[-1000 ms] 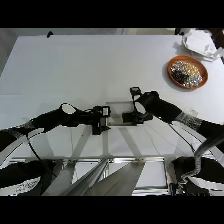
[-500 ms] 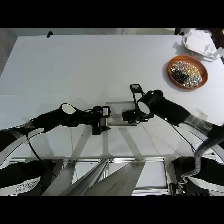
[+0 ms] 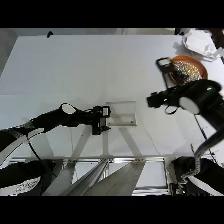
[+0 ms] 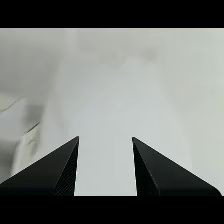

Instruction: Fold the box and place the chain.

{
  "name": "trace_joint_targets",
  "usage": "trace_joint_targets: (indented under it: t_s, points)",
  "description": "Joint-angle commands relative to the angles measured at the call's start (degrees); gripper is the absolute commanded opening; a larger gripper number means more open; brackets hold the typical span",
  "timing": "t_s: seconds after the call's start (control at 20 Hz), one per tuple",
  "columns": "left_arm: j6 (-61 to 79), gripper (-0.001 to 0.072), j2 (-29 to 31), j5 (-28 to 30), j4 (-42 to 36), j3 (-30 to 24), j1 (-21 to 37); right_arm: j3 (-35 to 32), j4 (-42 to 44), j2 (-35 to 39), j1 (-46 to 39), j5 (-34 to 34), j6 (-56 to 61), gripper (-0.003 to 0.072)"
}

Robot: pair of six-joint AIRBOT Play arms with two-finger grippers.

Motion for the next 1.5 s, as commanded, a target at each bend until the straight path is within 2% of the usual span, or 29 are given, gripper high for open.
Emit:
trace_joint_targets:
  t_s: [0.0, 0.1, 0.25, 0.5, 0.65, 0.9, 1.25, 1.3, 1.4, 1.45]
  points:
    - [0.00, 0.0271, 0.07, 0.00, 0.00, -0.02, -0.02, 0.50, 1.18, 2.08, -16.59, -8.85, -10.27, 0.0335]
    - [0.00, 0.0271, 0.07, 0.02, 0.00, -0.02, -0.02, 1.03, 6.34, -1.01, -27.26, -15.08, -16.44, 0.0334]
    - [0.00, 0.0271, 0.07, 0.00, 0.00, -0.02, -0.02, 5.73, 13.07, -11.65, -37.40, -18.49, -22.58, 0.0332]
    - [0.00, 0.0271, 0.07, 0.02, 0.00, -0.02, -0.02, 25.31, 13.57, -36.35, -41.72, -10.32, -24.06, 0.0330]
    - [0.00, 0.0271, 0.07, 0.02, 0.00, -0.02, -0.02, 31.82, 13.81, -44.35, -41.72, -9.99, -23.54, 0.0329]
    - [0.00, 0.0271, 0.07, 0.02, 0.00, -0.02, -0.02, 32.26, 15.02, -49.03, -41.79, -15.72, -22.08, 0.0315]
    - [0.00, 0.0271, 0.07, 0.02, 0.00, -0.02, -0.02, 32.26, 14.78, -50.51, -42.21, -15.08, -17.38, 0.0258]
    - [0.00, 0.0271, 0.07, 0.00, 0.00, -0.02, -0.02, 32.26, 14.32, -50.51, -42.21, -14.21, -17.40, 0.0208]
    - [0.00, 0.0271, 0.07, 0.02, 0.00, -0.02, -0.02, 32.26, 14.38, -50.49, -42.21, -12.83, -17.46, 0.0038]
    - [0.00, 0.0271, 0.07, 0.02, 0.00, -0.02, -0.02, 32.26, 14.43, -50.42, -42.21, -12.20, -17.46, 0.0020]
